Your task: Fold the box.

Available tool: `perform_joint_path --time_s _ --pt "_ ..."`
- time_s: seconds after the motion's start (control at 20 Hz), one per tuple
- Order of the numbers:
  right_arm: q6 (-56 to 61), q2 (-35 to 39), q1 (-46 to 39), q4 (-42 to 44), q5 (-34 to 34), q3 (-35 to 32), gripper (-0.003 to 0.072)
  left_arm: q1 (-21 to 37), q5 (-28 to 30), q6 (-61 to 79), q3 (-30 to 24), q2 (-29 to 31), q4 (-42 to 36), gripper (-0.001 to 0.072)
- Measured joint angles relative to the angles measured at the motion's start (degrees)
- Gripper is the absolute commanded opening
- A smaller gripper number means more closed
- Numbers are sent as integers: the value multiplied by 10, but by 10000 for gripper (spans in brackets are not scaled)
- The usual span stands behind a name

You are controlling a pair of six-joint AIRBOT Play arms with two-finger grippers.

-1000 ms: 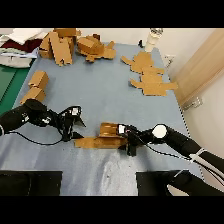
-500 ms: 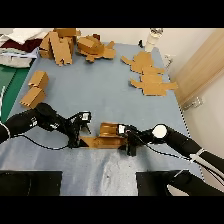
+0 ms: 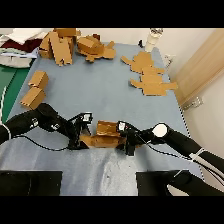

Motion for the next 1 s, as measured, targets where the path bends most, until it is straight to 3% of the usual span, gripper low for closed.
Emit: perform_joint_path --time_s 0.4,0.45,0.5,1.0 --pt "0 -1 0 -31 19 0 456 0 2 0 0 0 -2 692" --pt "0 -2 0 -34 20 0 494 0 2 0 0 0 -2 692" --pt "0 -2 0 -38 21 -1 615 0 2 0 0 0 -2 692" --pt "0 -10 0 -56 24 -3 590 -20 11 -1 0 0 -2 692"
